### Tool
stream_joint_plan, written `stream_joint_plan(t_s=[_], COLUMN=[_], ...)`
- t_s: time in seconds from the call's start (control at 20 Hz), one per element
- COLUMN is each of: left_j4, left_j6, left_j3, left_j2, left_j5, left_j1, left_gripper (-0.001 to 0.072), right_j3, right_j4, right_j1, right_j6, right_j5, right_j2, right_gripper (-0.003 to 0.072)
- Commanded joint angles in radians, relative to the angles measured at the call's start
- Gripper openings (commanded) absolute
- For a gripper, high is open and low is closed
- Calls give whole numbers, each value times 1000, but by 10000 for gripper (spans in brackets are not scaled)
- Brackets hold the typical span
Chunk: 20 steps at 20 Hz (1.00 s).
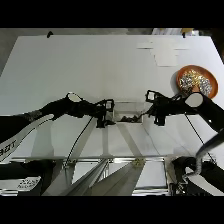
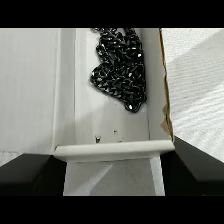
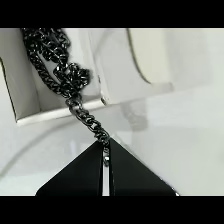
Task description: Fold the box and place the chain.
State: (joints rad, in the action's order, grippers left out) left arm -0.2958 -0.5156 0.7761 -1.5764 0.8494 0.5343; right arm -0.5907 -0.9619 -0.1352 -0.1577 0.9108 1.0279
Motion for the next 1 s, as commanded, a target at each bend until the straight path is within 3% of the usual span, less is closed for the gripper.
stream_joint_plan(t_s=[0.0,0.35,0.5,0.7,0.95], left_j4=[0,0,0,0,0], left_j6=[0,0,0,0,0], left_j3=[0,0,0,0,0], left_j2=[1,1,1,1,1], left_j5=[0,0,0,0,0], left_j1=[-1,-1,-1,-1,-1], left_gripper=[253,253,253,253,253], right_j3=[0,0,0,0,0], right_j4=[27,442,495,466,418], right_j1=[19,3,-99,-237,-250], right_j6=[-216,-147,-132,-106,-107], right_j5=[39,241,189,-18,-35], right_j2=[-154,-258,-256,-220,-90], right_gripper=[18,18,18,18,19])
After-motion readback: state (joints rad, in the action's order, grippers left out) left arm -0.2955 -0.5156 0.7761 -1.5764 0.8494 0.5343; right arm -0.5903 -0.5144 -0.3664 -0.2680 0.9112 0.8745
